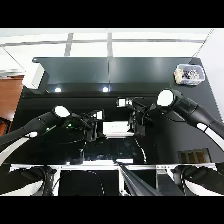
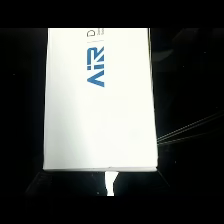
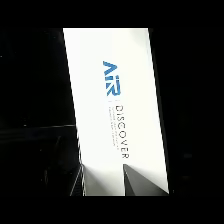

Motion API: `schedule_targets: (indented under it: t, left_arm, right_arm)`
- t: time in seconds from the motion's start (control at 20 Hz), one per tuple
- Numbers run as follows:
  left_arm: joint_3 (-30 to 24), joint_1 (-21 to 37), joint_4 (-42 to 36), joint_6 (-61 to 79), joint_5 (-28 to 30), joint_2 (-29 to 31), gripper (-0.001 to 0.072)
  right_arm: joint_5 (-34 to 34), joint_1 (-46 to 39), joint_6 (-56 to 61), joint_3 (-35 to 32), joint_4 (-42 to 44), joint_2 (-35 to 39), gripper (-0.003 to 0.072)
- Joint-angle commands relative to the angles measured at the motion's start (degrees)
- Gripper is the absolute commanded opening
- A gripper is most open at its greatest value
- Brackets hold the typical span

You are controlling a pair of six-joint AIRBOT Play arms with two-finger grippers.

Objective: Fold the box and place the chain.

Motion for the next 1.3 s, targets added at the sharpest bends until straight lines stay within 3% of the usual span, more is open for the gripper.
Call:
schedule_targets:
  t: [0.0,0.15,0.2,0.25,0.3,0.45,0.65,0.9,1.25]
  left_arm:
    - [0.02,-0.04,-0.04,-0.07,0.00,-0.02,0.0334]
    - [0.02,-0.04,-0.02,-0.07,0.02,-0.02,0.0334]
    - [0.02,-0.04,-0.04,-0.07,0.02,-0.02,0.0334]
    - [0.02,-0.04,-0.04,-0.07,0.02,-0.02,0.0334]
    - [0.02,-0.04,-0.04,-0.07,0.02,-0.02,0.0335]
    - [0.02,-0.04,-0.02,-0.07,0.02,-0.02,0.0335]
    - [0.02,-0.04,-0.04,-0.07,0.04,-0.02,0.0335]
    - [0.02,-0.04,-0.04,-0.07,0.04,-0.02,0.0335]
    - [0.02,-0.04,-0.04,-0.07,0.04,-0.02,0.0336]
  right_arm:
    - [0.44,0.17,1.40,0.31,0.00,1.40,0.0324]
    - [2.67,-1.18,12.00,1.27,1.88,4.87,0.0324]
    - [4.33,-2.49,18.67,1.25,2.16,5.73,0.0291]
    - [7.43,-4.04,24.61,1.18,2.51,5.84,0.0123]
    - [10.80,-5.84,28.85,0.42,3.08,5.84,0.0017]
    - [11.19,-9.84,32.54,-5.86,13.03,5.84,0.0014]
    - [-1.25,-9.79,32.28,-14.64,34.67,5.81,0.0015]
    - [-11.43,-7.21,34.03,-15.30,35.71,4.98,0.0014]
    - [-7.50,-6.08,33.81,-15.30,33.48,-0.79,0.0014]
